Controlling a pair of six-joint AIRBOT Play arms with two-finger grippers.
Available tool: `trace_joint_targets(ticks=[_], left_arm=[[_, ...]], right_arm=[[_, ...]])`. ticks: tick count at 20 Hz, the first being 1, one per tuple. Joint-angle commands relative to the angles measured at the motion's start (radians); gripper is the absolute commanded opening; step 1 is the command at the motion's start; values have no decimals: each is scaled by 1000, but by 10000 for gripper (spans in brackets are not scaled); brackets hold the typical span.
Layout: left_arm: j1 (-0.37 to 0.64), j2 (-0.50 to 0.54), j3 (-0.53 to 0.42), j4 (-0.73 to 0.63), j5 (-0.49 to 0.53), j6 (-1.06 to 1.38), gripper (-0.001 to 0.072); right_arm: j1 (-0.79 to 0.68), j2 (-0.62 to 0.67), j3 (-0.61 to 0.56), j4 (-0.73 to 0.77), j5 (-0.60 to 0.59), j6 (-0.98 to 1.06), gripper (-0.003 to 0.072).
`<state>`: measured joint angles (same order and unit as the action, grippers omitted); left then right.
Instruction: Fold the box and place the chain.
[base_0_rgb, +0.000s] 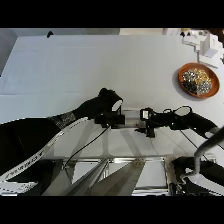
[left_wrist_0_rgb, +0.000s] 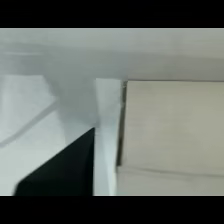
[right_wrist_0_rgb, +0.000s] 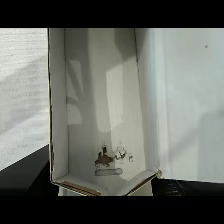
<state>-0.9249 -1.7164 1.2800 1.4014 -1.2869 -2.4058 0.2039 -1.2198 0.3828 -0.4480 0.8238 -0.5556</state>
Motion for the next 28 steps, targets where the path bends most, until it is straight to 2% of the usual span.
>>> trace_joint_targets(ticks=[1, 2, 5, 6, 9, 12, 13, 15, 16, 19, 23, 25, 28], left_arm=[[-2, -1, 0, -2, 1, 0, 95], [-2, 0, 0, -2, 0, 0, 18], [-2, -1, 0, -2, 0, -1, 3], [-1, -1, 0, -2, 0, 0, 4], [0, 1, 0, -5, -4, 1, 94], [22, 27, 0, -40, 2, 1, 95], [29, 44, 0, -40, 5, 9, 189], [40, 74, 0, -47, 3, 86, 632], [44, 89, 0, -52, -1, 115, 694], [62, 134, 0, -93, -3, 242, 699], [81, 257, -21, -158, -47, 612, 700], [92, 375, -89, -195, -23, 868, 700], [115, 574, -264, -278, 15, 1363, 699]], right_arm=[[0, 0, 1, 0, 0, 1, 296], [0, 0, 1, 0, 0, 1, 296], [0, 0, 1, 0, 0, 1, 296], [0, 0, 1, 0, 0, 1, 296], [0, 0, 1, 0, 0, 1, 296], [0, 0, 1, 0, 0, 1, 296], [0, 0, 1, 0, 0, 1, 296], [0, 0, 1, 0, 0, 1, 296], [0, 0, 1, 0, 0, 1, 296], [0, 0, 1, 0, 0, 1, 296], [0, 0, 1, 0, 0, 1, 296], [0, 0, 1, 0, 0, 1, 296], [0, 0, 1, 0, 0, 1, 296]])
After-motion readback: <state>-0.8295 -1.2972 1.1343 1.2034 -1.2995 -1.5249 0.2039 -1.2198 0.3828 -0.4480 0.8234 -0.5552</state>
